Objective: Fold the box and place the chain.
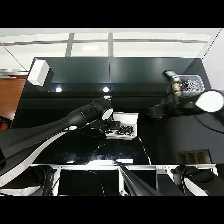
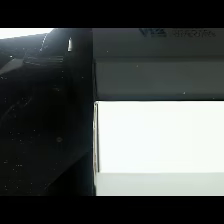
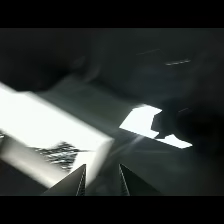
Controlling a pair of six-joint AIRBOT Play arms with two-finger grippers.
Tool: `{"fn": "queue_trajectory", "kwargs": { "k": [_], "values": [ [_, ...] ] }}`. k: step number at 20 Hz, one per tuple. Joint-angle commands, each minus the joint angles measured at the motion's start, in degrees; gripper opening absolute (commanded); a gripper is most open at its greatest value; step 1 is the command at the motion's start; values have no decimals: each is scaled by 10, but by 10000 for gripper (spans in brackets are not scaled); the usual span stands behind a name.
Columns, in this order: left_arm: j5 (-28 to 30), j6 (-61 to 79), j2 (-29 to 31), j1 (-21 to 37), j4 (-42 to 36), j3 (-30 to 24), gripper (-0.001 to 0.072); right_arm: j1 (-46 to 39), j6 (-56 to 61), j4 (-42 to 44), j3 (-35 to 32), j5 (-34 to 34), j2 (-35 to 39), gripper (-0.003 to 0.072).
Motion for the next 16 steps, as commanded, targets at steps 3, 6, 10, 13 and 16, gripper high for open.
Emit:
{"fn": "queue_trajectory", "kwargs": {
  "k": [3, 6, 10, 13, 16],
  "values": [
    [0, 2, 0, 0, 0, 0, 27, -104, 2, -117, -3, -10, 48, 257],
    [-5, 2, 0, 2, -3, 3, 40, -103, 2, -103, -26, -50, 47, 257],
    [-29, 7, 8, -1, 12, 40, 570, -103, 2, -103, -47, -52, 47, 258],
    [-33, 56, 60, -5, 61, 48, 569, -103, 2, -103, -54, -47, 47, 258],
    [-74, 126, 137, 3, 134, 22, 569, -103, 2, -103, -55, -38, 47, 257]
  ]
}}
